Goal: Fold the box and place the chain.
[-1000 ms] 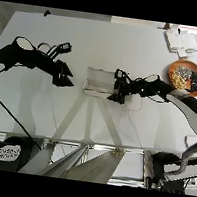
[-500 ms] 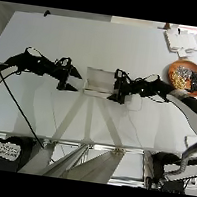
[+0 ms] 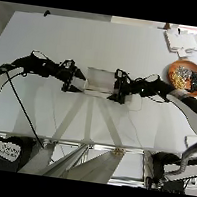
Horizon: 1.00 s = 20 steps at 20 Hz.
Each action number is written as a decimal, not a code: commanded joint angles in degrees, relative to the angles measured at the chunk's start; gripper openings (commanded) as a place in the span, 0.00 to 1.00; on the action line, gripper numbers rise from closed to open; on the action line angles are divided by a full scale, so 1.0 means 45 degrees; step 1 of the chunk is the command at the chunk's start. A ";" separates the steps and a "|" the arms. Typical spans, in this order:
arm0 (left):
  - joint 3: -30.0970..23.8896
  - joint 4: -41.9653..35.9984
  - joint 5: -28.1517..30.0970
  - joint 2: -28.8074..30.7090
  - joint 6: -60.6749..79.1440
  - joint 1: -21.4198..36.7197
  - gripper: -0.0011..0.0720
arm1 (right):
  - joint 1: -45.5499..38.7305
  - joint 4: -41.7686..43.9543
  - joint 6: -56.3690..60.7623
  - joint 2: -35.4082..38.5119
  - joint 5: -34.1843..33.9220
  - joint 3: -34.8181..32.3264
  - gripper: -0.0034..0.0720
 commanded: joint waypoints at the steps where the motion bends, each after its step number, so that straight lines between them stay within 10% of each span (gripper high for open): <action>1: 0.0005 -0.0015 0.0461 -0.0024 -0.0408 -0.0015 0.97 | 0.0005 -0.0005 0.0005 0.0005 0.0000 0.0010 0.76; 20: 0.0019 -0.0291 0.0801 -0.0175 0.0005 -0.0826 0.97 | 0.0005 -0.0005 0.0005 0.0005 0.0000 0.0010 0.76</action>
